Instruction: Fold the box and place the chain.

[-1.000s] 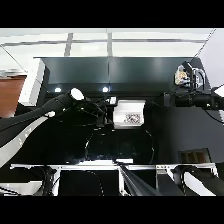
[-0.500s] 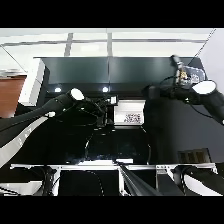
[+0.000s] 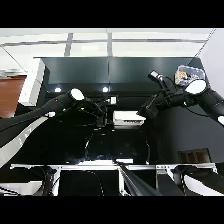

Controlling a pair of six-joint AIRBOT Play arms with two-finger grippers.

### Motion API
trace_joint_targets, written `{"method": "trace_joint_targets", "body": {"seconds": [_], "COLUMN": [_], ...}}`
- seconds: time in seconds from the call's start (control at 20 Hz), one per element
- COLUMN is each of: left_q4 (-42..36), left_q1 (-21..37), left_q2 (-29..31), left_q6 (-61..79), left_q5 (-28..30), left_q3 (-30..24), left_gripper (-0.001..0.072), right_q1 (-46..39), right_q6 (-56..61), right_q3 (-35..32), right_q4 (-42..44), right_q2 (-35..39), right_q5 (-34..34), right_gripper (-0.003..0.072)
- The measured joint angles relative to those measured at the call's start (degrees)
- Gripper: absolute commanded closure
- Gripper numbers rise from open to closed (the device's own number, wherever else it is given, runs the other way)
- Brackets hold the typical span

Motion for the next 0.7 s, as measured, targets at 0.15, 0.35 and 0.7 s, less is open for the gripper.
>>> {"method": "trace_joint_targets", "body": {"seconds": [0.15, 0.35, 0.7], "left_q4": [0.0, 0.0, 0.0], "left_q1": [0.0, -0.1, -0.1], "left_q2": [0.0, 0.0, 0.0], "left_q6": [0.0, 0.0, 0.0], "left_q5": [0.0, 0.0, 0.0], "left_q3": [0.0, 0.0, 0.0], "left_gripper": [0.0179, 0.0179, 0.0179], "right_q1": [0.5, 1.7, 3.8], "right_q6": [-7.5, -12.0, -14.1], "right_q3": [0.1, 0.1, 0.1], "right_q4": [0.1, -1.3, -3.3], "right_q2": [0.1, -0.2, -2.4], "right_q5": [1.6, 0.5, -1.1], "right_gripper": [-0.0017, -0.0017, -0.0016]}}
